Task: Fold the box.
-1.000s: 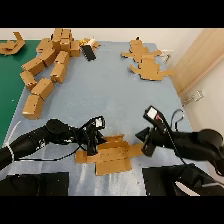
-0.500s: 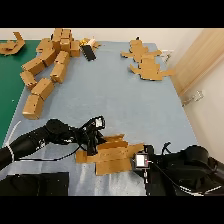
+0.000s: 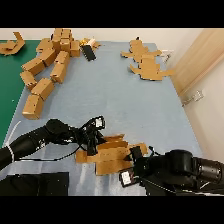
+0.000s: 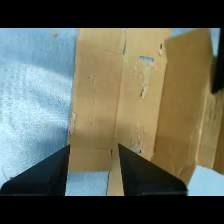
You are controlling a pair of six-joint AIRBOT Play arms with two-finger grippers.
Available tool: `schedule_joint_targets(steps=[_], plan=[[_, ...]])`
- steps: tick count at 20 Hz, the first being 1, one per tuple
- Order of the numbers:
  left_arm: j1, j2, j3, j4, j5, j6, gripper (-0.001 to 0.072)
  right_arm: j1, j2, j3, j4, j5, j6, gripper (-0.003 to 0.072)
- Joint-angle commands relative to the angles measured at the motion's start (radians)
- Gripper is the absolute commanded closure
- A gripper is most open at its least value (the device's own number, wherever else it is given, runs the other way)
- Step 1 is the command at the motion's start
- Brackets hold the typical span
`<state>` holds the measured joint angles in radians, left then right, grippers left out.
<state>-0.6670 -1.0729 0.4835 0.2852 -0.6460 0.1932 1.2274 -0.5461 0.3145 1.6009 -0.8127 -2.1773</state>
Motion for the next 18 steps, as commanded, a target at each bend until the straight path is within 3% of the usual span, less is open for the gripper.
schedule_joint_targets(steps=[1, 5, 12, 18], plan=[[0.0, 0.0, 0.0, 0.0, 0.0, 0.0, 0.0696, 0.208, -0.02, -0.027, -0.333, 0.063, 0.349, 0.0231], [0.0, 0.0, 0.0, 0.0, 0.0, 0.0, 0.0696, 0.364, -0.025, -0.051, -0.371, 0.063, 0.467, 0.0231], [0.0, 0.0, 0.0, 0.0, 0.0, 0.0, 0.0696, 0.361, -0.145, -0.052, -0.541, 0.061, 0.541, 0.0231], [0.0, 0.0, 0.0, 0.0, 0.0, 0.0, 0.0696, 0.363, -0.169, -0.051, -0.782, 0.063, 0.765, 0.0231]])
